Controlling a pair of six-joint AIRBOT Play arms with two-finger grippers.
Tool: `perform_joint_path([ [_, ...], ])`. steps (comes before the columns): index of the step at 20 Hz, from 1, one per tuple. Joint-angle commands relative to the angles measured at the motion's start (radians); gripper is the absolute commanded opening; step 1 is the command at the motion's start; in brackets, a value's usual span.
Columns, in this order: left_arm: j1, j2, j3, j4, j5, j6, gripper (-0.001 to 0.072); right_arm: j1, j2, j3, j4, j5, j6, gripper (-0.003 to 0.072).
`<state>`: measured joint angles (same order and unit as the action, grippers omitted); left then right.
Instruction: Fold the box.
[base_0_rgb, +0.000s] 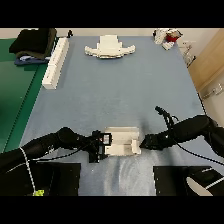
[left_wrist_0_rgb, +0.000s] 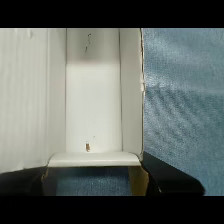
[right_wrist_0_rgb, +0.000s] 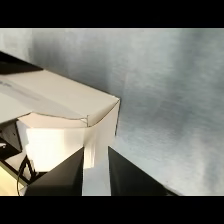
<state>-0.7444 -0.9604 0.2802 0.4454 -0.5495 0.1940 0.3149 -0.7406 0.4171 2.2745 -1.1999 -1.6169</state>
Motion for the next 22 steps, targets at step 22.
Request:
perform_joint_path([
  [22, 0.000, 0.001, 0.001, 0.000, 0.000, 0.000, 0.0528, 0.593, -0.312, 0.301, -0.626, 0.072, 0.809, 0.0414],
])
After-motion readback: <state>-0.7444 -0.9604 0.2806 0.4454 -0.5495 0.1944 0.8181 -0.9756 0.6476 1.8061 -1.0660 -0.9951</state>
